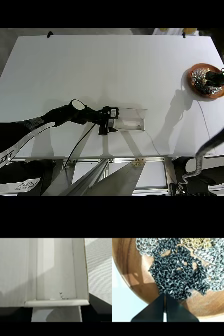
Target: Fold the box and place the chain.
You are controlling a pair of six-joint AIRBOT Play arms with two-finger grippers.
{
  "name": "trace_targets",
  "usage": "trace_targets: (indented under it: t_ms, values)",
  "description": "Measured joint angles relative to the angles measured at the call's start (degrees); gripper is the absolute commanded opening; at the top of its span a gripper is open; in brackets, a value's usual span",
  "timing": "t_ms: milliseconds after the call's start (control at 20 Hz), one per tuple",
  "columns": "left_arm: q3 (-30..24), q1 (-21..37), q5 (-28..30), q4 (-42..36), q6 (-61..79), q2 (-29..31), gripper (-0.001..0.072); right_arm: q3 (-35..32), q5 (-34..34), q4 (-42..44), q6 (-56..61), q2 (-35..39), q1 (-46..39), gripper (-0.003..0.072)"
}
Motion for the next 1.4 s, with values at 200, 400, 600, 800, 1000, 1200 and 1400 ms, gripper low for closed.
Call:
trace_targets:
  t_ms: [200,400,600,800,1000,1200,1400]
  values:
    - [0.0,0.0,0.0,0.0,0.0,0.0,0.021,-1.1,0.0,-0.1,-1.1,-0.7,0.0,0.0238]
    - [0.0,0.0,0.0,0.0,0.0,0.0,0.021,-1.5,0.0,-0.9,-1.4,-2.5,0.0,0.0238]
    - [0.0,0.0,0.0,0.0,0.0,0.0,0.021,-1.6,-0.4,-1.6,-1.3,-3.9,0.0,0.0238]
    - [0.0,0.0,0.0,0.0,0.0,0.0,0.021,-1.6,-1.0,-1.7,-1.3,-4.5,0.0,0.0144]
    - [0.0,0.0,0.0,0.0,0.0,0.0,0.021,-1.7,-2.0,-1.4,-1.1,-4.8,0.0,0.0019]
    - [0.0,0.0,0.0,0.0,0.0,0.0,0.021,-1.7,-1.6,-1.8,-1.1,-4.1,0.0,0.0018]
    - [0.0,0.0,0.0,0.0,0.0,0.0,0.021,-1.7,-2.7,-1.6,-1.1,-1.5,0.0,0.0018]
